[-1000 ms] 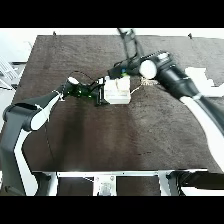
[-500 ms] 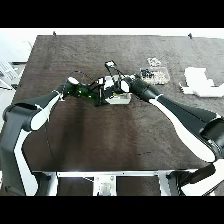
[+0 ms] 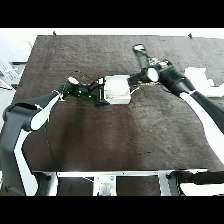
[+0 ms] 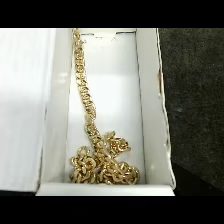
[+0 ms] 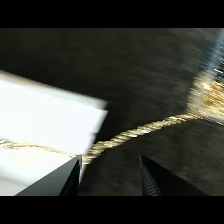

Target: Fold the box and place the chain.

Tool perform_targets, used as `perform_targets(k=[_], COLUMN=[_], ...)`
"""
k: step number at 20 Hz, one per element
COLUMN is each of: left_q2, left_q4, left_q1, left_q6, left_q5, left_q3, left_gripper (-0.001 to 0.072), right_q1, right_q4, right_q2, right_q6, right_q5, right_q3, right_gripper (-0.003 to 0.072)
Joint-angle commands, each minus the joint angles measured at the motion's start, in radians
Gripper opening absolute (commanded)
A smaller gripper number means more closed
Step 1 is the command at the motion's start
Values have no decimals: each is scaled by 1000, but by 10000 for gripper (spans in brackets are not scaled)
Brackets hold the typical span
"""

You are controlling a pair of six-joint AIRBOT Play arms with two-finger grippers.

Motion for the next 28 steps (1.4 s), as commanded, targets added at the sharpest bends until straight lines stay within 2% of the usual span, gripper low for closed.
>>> perform_targets(k=[1,3,5,6,11,15,17,18,20,23,28], left_q2=[0,0,0,0,0,0,0,0,0,0,0], left_q4=[0,0,0,0,0,0,0,0,0,0,1], left_q1=[0,0,0,0,0,0,0,0,0,0,0], left_q6=[0,1,0,1,0,1,0,1,0,1,1], left_q5=[1,3,3,3,2,2,2,2,3,3,3], left_q3=[0,0,0,0,0,0,0,0,0,0,0], left_gripper=[620,620,620,619,619,619,620,619,620,620,619], right_q1=[-176,-254,-286,-294,-292,-292,-292,-294,-308,-299,-229], right_q4=[123,290,449,510,712,894,966,964,963,919,672], right_q2=[6,-26,-80,-111,-253,-306,-319,-319,-278,-105,245], right_q6=[-1,-82,-212,-269,-484,-665,-712,-711,-697,-686,-526], right_q5=[-209,-332,-380,-386,-389,-389,-387,-368,-307,-233,-226], right_q3=[-127,-168,-167,-159,-86,-33,-29,-29,-31,-32,-32], right_gripper=[449,449,450,471,467,418,256,32,10,8,8])
